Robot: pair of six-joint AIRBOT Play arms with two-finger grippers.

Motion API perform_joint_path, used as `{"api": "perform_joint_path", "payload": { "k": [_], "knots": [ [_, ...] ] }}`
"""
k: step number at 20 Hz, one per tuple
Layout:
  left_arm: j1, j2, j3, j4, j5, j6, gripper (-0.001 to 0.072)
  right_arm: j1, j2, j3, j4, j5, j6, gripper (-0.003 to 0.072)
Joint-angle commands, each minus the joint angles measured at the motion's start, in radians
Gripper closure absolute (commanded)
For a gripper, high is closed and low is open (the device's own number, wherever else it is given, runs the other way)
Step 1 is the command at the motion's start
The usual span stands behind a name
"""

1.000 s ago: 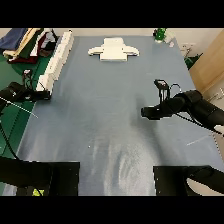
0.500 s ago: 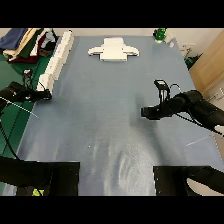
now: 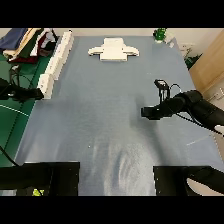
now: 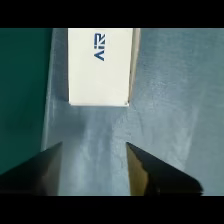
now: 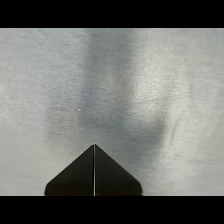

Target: Fold the box.

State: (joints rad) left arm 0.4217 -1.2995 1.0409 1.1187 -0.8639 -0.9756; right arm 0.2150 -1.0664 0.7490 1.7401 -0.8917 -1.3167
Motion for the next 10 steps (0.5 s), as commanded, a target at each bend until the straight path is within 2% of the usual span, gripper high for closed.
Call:
{"api": "perform_joint_path", "payload": {
  "k": [1, 4, 6, 10],
  "knots": [
    [0.032, 0.117, 0.048, -0.006, -0.286, -0.122, 0.0685, 0.001, -0.001, 0.002, 0.08, 0.002, -0.006, 0.0679],
    [-0.066, 0.176, 0.086, -0.145, -0.358, -0.114, 0.0697, 0.004, -0.013, 0.018, 0.179, 0.0, -0.113, 0.0677],
    [-0.244, 0.171, 0.135, -0.153, -0.354, -0.119, 0.0696, 0.025, -0.055, 0.079, 0.198, -0.005, -0.132, 0.0677],
    [-0.575, 0.106, 0.175, -0.153, -0.192, -0.224, 0.0696, 0.081, -0.214, 0.277, 0.209, -0.032, -0.132, 0.0677]
  ]
}}
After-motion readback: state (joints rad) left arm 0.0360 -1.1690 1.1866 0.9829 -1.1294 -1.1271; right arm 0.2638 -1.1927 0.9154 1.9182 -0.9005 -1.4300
